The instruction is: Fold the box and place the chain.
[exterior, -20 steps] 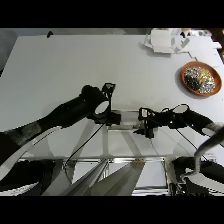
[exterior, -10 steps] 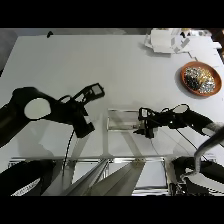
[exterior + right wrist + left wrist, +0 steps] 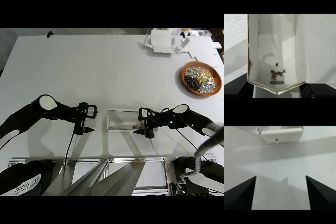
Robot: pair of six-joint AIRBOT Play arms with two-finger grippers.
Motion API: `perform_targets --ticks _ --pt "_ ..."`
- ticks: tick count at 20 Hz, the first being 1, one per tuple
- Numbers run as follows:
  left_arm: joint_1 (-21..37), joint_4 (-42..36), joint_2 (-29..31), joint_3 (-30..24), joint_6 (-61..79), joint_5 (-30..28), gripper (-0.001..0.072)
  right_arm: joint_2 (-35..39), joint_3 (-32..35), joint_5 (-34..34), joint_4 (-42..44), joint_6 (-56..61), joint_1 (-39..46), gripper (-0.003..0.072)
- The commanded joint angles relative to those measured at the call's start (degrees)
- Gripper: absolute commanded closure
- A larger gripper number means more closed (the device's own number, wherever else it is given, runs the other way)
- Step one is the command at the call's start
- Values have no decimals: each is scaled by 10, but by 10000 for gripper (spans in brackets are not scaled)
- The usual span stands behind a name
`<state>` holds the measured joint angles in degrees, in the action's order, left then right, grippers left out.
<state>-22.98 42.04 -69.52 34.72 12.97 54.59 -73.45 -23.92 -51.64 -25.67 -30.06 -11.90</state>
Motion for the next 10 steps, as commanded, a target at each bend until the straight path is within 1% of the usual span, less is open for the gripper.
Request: perform_targets --ticks 1,3,5,10 --pt "-21 -123 -78 -6 137 -29 9 0 0 0 0 0 0 347" --pt "-37 -155 -92 -6 164 -38 9 0 0 0 0 0 0 347" --pt "-42 -172 -96 -5 164 -45 8 0 0 0 0 0 0 347" --pt "-56 -177 -96 -5 164 -59 9 0 0 0 0 0 0 347"
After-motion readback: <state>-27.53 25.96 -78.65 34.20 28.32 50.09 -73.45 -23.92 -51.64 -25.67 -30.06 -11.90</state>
